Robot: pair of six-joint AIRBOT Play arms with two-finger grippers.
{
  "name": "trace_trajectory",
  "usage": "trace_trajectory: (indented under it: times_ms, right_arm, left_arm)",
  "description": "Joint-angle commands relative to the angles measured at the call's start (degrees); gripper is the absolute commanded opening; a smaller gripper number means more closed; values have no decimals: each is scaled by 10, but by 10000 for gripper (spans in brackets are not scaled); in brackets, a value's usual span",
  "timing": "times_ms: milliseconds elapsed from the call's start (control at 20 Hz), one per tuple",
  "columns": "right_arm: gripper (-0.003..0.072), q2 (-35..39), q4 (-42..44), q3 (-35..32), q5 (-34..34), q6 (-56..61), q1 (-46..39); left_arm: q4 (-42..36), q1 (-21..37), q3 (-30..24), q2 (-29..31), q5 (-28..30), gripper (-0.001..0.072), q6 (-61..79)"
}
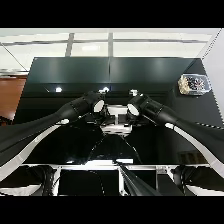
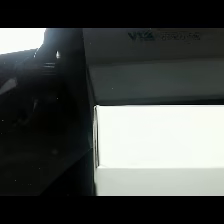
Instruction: Fold the box and place the chain.
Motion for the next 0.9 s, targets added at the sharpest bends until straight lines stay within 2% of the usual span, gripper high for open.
trace_trajectory:
  times_ms: [0, 250, 350, 450, 550, 600, 650, 700, 850]
  right_arm:
    - [269, 31, -2, 2, -2, -38, -11]
    - [269, 169, -23, 3, 38, -130, -43]
    - [265, 234, -120, 3, 73, -142, -77]
    - [265, 274, -260, 2, 95, -151, -124]
    - [264, 278, -317, 1, 65, -169, -201]
    - [266, 278, -313, -10, 18, -172, -251]
    - [311, 276, -306, -25, -36, -171, -297]
    - [702, 271, -286, -44, -93, -171, -347]
    - [700, 212, -134, -54, -202, -172, -478]
  left_arm:
    - [0, 0, 0, 0, 0, 31, 0]
    - [0, 0, 0, 0, 0, 31, 0]
    - [0, 0, 0, 0, 0, 31, 0]
    - [0, 0, 0, 0, 0, 31, 0]
    - [0, 0, 0, 0, 0, 31, 0]
    - [0, 0, 0, 0, 0, 31, 0]
    - [0, 0, 0, 0, 0, 31, 0]
    - [0, 0, 0, 0, 1, 31, 0]
    - [0, 0, 0, 0, 2, 31, 0]
